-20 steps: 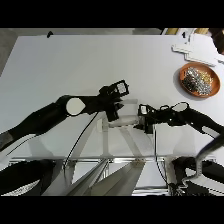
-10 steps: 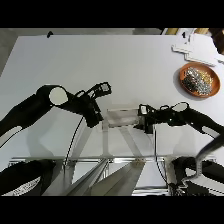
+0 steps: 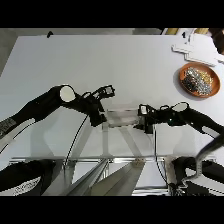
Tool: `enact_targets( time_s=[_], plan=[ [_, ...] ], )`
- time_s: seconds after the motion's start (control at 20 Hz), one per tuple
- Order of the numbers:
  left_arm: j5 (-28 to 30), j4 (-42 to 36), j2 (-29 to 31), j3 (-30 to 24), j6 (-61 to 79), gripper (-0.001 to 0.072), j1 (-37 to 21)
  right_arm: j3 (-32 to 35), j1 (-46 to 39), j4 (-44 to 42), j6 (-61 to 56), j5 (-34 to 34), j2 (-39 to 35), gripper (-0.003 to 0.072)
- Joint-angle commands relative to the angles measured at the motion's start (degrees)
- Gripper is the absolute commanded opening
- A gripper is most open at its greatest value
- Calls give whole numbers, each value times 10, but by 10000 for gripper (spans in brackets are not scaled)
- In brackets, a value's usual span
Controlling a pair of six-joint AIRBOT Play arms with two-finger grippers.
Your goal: Fold the box and place the chain.
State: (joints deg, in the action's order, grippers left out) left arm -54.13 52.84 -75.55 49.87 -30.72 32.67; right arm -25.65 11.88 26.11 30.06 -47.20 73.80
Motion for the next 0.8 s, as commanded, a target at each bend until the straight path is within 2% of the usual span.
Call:
enact_targets(
  time_s=[0.0,0.35,0.55,0.65,0.7,0.75],
  plan=[
    [19,-37,-8,0,53,501,-1,0,0,0,0,1,0,364],
    [47,-5,-8,0,52,502,-1,0,0,0,0,2,0,364],
    [46,-8,-25,0,68,475,4,0,0,0,0,2,0,364],
    [46,-26,-47,0,99,406,17,0,0,0,0,0,0,364],
    [52,-29,-56,0,104,402,23,0,0,0,0,0,0,364],
    [61,-34,-62,0,104,352,27,0,0,0,0,0,0,364]
  ],
)
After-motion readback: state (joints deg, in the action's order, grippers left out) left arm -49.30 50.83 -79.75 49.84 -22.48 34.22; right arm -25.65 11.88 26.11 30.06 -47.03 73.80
